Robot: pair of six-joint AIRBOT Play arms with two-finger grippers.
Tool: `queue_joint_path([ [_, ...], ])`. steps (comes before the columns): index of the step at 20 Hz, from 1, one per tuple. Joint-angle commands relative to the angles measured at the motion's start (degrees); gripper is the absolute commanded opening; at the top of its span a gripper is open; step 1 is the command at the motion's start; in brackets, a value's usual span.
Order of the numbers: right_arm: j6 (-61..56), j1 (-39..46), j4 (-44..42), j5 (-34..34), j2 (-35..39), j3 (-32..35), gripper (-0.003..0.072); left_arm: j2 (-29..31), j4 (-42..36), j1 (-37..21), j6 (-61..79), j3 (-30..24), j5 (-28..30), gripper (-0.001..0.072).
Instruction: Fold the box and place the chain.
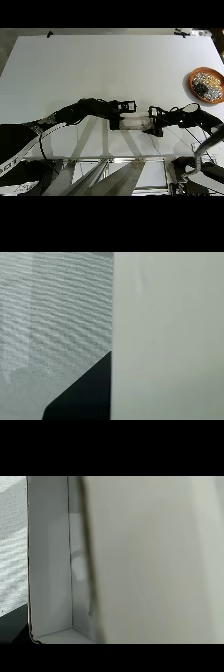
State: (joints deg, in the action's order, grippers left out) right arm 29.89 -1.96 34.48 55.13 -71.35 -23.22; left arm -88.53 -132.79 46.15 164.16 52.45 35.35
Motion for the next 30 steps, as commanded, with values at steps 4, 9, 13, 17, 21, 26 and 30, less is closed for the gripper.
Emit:
queue_joint_path([
  [4, -0.13, 0.02, -0.33, 0.0, 0.17, -0.94, 0.0576, 0.04, 0.0, 0.0, -0.02, 0.07, 0.0, 0.001],
  [9, -0.96, 0.07, 0.42, -0.15, 0.13, -1.29, 0.0495, 0.04, 0.0, 0.0, -0.02, 0.07, 0.0, 0.001],
  [13, -0.98, 0.04, 2.86, -0.52, 0.02, -1.27, 0.0435, 0.04, 0.0, 0.0, -0.02, 0.07, 0.0, 0.001],
  [17, -0.98, -0.13, 3.76, -0.79, 0.02, -1.09, 0.0435, 0.04, 0.0, 0.0, -0.02, 0.07, 0.0, 0.001],
  [21, -0.98, -0.13, 5.68, -1.66, 0.02, -1.03, 0.0435, 0.04, 0.0, 0.0, -0.02, 0.07, 0.0, 0.001],
  [26, -1.38, -1.86, 6.84, -2.29, 0.04, -1.01, 0.0435, 0.04, 0.0, 0.0, -0.02, 0.07, 0.0, 0.001],
  [30, -1.53, -2.62, 6.82, -2.89, 0.04, -1.01, 0.0434, 0.04, 0.0, 0.0, -0.02, 0.07, -0.02, 0.001],
])
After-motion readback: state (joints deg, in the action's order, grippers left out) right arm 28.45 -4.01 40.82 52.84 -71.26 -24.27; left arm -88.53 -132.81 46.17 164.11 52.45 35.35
